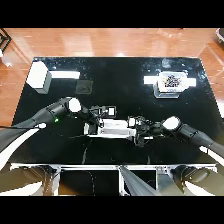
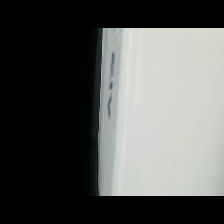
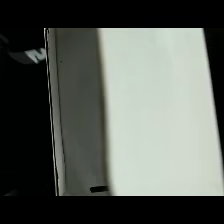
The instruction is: Fold the box and place the chain.
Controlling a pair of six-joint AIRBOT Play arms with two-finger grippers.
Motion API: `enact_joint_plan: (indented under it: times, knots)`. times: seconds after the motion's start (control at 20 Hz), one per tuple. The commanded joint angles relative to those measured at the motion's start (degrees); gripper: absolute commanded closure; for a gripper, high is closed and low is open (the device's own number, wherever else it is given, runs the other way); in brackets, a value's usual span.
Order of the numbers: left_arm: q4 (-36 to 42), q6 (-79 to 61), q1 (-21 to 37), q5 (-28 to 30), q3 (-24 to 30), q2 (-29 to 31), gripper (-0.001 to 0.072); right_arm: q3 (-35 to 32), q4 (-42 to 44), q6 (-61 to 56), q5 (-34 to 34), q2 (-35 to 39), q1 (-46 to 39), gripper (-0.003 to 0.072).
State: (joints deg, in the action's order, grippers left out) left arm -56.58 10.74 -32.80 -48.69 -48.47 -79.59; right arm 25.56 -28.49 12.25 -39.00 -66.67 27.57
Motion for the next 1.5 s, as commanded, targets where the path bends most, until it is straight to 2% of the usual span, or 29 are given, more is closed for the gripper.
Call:
enact_joint_plan:
  times: [0.0, 0.1, 0.35, 0.7, 0.75, 0.8, 0.85, 1.05, 1.15, 1.2, 1.35, 1.45]
  knots:
    - [0.02, 0.20, 0.00, -0.04, -0.02, 0.00, 0.0686, 0.02, -0.09, -0.44, 0.31, -0.09, 0.07, 0.0111]
    - [0.02, 0.17, 0.00, -0.07, -0.04, 0.00, 0.0686, 0.02, -0.63, -0.81, 0.76, -0.15, 0.68, 0.0066]
    - [0.00, 0.17, -0.02, -0.81, -0.02, 0.00, 0.0686, 0.02, -3.30, -4.52, 4.96, -0.44, 3.28, 0.0067]
    - [-0.02, 0.17, -0.02, -1.49, -0.02, 0.00, 0.0685, 0.02, -3.50, -4.57, 4.92, -0.46, 3.26, 0.0087]
    - [0.00, 0.20, -0.02, -1.49, -0.02, 0.00, 0.0682, 0.02, -3.50, -4.57, 4.92, -0.46, 3.26, 0.0188]
    - [0.00, 0.20, -0.02, -1.51, -0.04, 0.00, 0.0680, 0.02, -3.50, -4.57, 4.92, -0.46, 3.26, 0.0336]
    - [-0.02, 0.20, -0.02, -1.60, -0.04, 0.02, 0.0620, 0.02, -3.50, -4.59, 4.92, -0.46, 3.26, 0.0387]
    - [-0.81, 0.46, 0.09, -4.98, -0.04, 0.17, 0.0232, 0.02, -3.50, -4.59, 4.92, -0.46, 3.26, 0.0389]
    - [-4.26, 5.35, 0.09, -6.14, -0.07, 0.74, 0.0180, 0.02, -3.54, -4.55, 4.83, -0.46, 3.26, 0.0389]
    - [-7.63, 9.27, 0.09, -6.10, -0.07, 1.38, 0.0126, 0.02, -3.63, -4.55, 4.68, -0.46, 3.26, 0.0389]
    - [-15.34, 17.94, 0.46, -6.36, -0.04, 4.57, 0.0125, 0.02, -3.74, -4.52, 4.70, -0.46, 3.26, 0.0389]
    - [-14.99, 19.32, 1.79, -6.84, -0.04, 8.13, 0.0125, 0.02, -3.74, -4.55, 4.70, -0.46, 3.26, 0.0389]
